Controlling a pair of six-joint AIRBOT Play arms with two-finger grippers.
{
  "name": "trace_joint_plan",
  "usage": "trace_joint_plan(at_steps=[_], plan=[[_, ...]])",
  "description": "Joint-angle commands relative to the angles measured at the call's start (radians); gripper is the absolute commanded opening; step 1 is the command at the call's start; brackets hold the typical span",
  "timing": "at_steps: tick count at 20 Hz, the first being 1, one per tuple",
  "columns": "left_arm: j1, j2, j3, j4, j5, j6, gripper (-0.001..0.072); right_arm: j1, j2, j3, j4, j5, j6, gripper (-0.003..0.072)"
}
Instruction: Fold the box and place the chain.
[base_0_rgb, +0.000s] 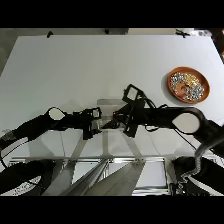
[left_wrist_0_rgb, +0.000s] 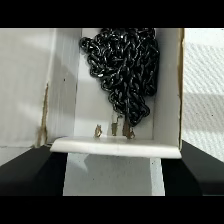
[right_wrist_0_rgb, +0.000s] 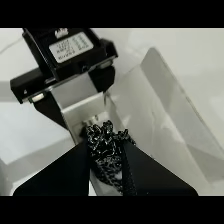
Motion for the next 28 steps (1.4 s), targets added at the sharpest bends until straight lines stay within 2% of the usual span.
trace_joint_plan(at_steps=[1,3,4,6,7,9,11,14,17,18,21,22,24,28], plan=[[0.0,0.0,0.0,0.0,0.0,0.0,0.027,0.029,-0.16,0.003,0.023,-0.025,0.006,0.0007],[0.0,0.0,0.0,0.0,0.0,0.0,0.027,0.029,-0.239,0.002,0.037,-0.023,0.006,0.0012],[0.0,0.0,0.0,0.0,0.0,0.0,0.027,0.029,-0.271,0.002,0.048,-0.024,0.006,0.0075],[0.0,0.0,0.0,0.0,0.0,0.0,0.027,0.029,-0.301,0.002,0.049,-0.023,0.006,0.0303],[0.0,0.0,0.0,0.0,0.0,0.0,0.027,0.027,-0.299,0.003,0.051,-0.023,0.006,0.0338],[0.0,0.0,0.0,0.0,0.0,0.0,0.027,0.008,-0.281,0.003,0.108,0.006,0.006,0.0329],[0.0,0.0,0.0,0.0,0.0,0.0,0.027,-0.034,-0.24,0.003,0.146,0.095,-0.005,0.0309],[0.0,0.0,0.0,0.0,0.0,0.0,0.027,-0.16,-0.143,0.002,0.143,0.249,-0.021,0.0226],[0.0,0.0,0.0,0.0,0.0,0.0,0.027,-0.316,-0.072,0.002,0.081,0.341,-0.002,0.0211],[0.0,0.0,0.0,0.0,0.0,0.0,0.027,-0.36,-0.071,0.002,0.014,0.347,0.038,0.0188],[0.0,0.0,0.0,0.0,0.0,0.0,0.027,-0.423,-0.106,-0.009,-0.203,0.284,0.172,0.0192],[0.0,0.0,0.0,0.0,0.0,0.0,0.027,-0.423,-0.129,-0.01,-0.228,0.272,0.168,0.0221],[0.0,0.0,0.0,0.0,0.0,0.0,0.027,-0.416,-0.19,-0.011,-0.227,0.254,0.118,0.0325],[0.0,0.0,0.0,0.0,0.0,0.0,0.027,-0.36,-0.307,-0.011,-0.224,0.214,-0.056,0.0336]])
